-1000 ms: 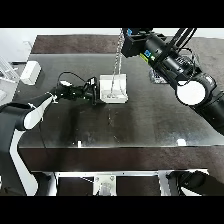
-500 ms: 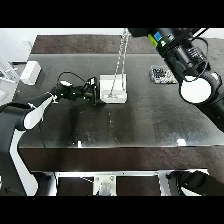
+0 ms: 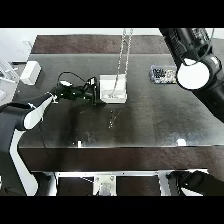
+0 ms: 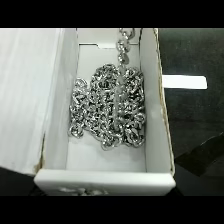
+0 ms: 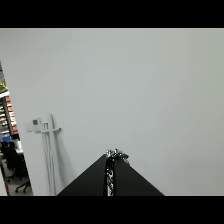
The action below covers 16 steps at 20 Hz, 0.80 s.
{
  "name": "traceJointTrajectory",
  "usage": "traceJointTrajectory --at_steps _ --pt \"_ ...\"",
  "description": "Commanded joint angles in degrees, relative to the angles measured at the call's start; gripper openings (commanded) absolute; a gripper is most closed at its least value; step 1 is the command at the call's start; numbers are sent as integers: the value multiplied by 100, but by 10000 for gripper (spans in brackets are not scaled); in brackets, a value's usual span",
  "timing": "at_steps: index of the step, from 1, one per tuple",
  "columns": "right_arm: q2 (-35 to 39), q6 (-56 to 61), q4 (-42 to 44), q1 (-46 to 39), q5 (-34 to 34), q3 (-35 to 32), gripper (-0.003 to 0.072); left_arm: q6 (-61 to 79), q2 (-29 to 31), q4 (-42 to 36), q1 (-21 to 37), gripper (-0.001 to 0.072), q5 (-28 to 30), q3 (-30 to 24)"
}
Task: Fold the box and place the chain.
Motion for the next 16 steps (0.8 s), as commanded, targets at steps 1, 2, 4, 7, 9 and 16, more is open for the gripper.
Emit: traceJointTrajectory --at_steps 1,2,4,7,9,16 --pt "-369 0 -203 22 -11 520 6 0 2 2 2 536 2 2" --pt "-422 -2 -208 17 -11 551 6 0 2 2 2 536 4 2" --pt "-459 -63 -365 -9 11 546 7 0 2 2 2 535 2 2" --pt "-459 -153 -400 -63 -11 575 8 0 2 2 2 536 2 2" --pt "-463 -153 -400 -72 37 575 8 0 2 2 2 536 2 2" --pt "-575 -151 -398 -72 863 446 8 2 2 2 2 536 4 2"
